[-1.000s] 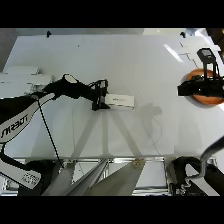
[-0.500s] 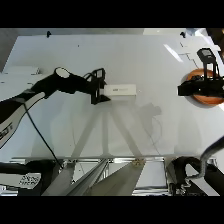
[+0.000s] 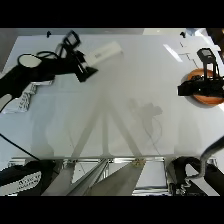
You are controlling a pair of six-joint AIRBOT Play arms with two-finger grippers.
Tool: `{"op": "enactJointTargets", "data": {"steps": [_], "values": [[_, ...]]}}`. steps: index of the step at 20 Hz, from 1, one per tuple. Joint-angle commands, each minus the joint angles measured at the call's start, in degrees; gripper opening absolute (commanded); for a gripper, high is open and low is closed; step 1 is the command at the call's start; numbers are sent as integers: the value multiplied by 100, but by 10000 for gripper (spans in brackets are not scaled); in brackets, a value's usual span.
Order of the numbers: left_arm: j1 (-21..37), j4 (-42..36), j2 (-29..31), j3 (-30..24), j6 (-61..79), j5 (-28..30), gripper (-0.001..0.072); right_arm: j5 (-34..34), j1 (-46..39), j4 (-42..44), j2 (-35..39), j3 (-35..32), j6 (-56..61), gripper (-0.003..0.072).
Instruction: Fold the box and place the chain.
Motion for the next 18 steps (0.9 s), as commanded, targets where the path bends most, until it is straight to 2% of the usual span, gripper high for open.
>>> {"op": "enactJointTargets", "data": {"steps": [1,4,8,13,18], "values": [[380,632,153,0,-1115,1117,1,0,-2,2,2,7,0,12],[719,1287,-31,0,-2070,1279,2,0,-2,2,2,7,0,12],[1008,2013,-590,0,-2883,1325,1,0,-2,2,2,7,0,12],[992,2258,-1093,-2,-3748,1716,0,0,-2,2,2,7,0,12],[988,3023,-1637,-9,-4651,1578,1,0,-2,2,2,7,0,12]]}}
